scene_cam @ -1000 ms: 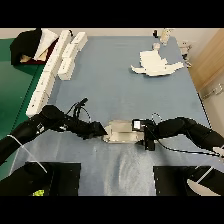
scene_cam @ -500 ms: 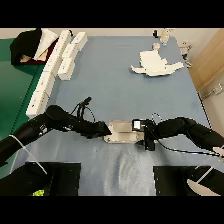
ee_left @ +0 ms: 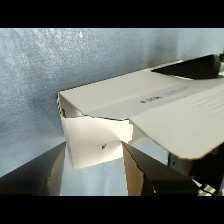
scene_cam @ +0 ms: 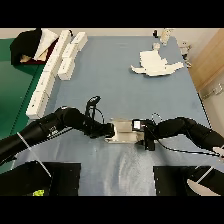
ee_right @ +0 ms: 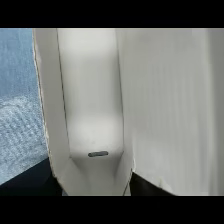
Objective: Fold the box.
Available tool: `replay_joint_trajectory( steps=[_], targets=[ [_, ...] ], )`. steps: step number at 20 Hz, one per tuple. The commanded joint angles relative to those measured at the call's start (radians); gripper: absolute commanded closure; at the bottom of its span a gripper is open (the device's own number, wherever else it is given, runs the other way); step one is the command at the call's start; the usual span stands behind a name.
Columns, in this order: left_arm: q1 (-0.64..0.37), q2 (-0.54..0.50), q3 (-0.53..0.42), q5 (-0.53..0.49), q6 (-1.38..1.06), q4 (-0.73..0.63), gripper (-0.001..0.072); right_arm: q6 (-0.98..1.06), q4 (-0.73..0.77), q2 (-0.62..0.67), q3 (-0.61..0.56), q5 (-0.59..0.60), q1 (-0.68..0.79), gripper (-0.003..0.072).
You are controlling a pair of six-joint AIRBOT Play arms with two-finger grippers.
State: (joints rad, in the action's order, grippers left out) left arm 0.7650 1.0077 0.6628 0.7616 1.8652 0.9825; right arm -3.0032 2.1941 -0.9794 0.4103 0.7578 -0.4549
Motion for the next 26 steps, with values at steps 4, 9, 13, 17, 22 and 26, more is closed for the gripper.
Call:
replay_joint_trajectory(
  steps=[4, 9, 13, 17, 22, 26],
  targets=[
    [0.119, 0.097, 0.121, 0.069, 0.331, 0.241, 0.0184, 0.0, 0.0, 0.0, 0.0, 0.0, -0.001, 0.0238],
    [0.158, 0.153, 0.182, 0.148, 0.456, 0.354, 0.0262, 0.0, 0.0, 0.0, 0.0, 0.0, -0.001, 0.0238],
    [0.178, 0.208, 0.227, 0.204, 0.514, 0.423, 0.0263, 0.0, 0.0, 0.0, 0.0, 0.0, -0.001, 0.0238],
    [0.211, 0.272, 0.305, 0.265, 0.546, 0.497, 0.0263, 0.0, 0.0, 0.0, 0.0, 0.0, -0.001, 0.0238],
    [0.245, 0.362, 0.366, 0.333, 0.576, 0.54, 0.0263, 0.0, 0.0, 0.0, 0.0, 0.0, -0.001, 0.0238],
    [0.292, 0.425, 0.412, 0.383, 0.598, 0.6, 0.0263, 0.0, 0.0, 0.0, 0.0, 0.0, -0.001, 0.0238]
  ],
)
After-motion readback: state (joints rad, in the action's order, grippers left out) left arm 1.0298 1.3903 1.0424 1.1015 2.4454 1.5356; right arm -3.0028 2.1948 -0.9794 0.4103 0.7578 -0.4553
